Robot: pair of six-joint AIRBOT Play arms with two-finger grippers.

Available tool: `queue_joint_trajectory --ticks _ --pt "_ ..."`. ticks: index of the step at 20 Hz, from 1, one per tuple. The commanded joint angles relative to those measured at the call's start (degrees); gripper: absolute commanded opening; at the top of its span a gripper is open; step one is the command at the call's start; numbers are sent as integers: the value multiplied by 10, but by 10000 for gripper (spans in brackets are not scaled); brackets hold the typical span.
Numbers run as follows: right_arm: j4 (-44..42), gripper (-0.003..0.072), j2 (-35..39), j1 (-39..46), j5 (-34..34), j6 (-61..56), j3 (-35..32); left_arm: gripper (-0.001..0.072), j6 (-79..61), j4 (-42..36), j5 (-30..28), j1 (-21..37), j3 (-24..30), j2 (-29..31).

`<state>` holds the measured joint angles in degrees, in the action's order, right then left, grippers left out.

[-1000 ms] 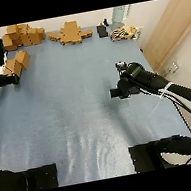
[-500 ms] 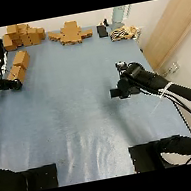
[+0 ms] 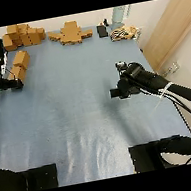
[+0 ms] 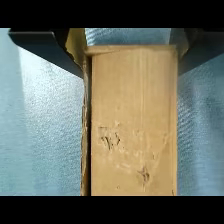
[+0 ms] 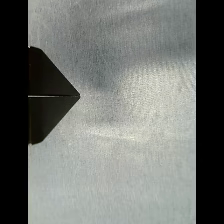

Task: Fold the box.

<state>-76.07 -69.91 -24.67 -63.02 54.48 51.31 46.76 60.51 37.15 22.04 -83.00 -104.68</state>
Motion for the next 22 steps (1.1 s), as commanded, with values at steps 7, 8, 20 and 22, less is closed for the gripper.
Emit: queue_joint_trajectory --ticks 7,8,20,22 --pt "0 4 0 0 0 0 0 703 25 51 103 10 -73 96" --pt "0 4 0 0 0 0 0 702 38 50 111 9 -79 115" --pt "0 5 0 0 0 0 0 13 118 -102 378 -127 -71 239" --pt "0 4 0 0 0 0 0 13 129 -99 371 -191 -38 239"
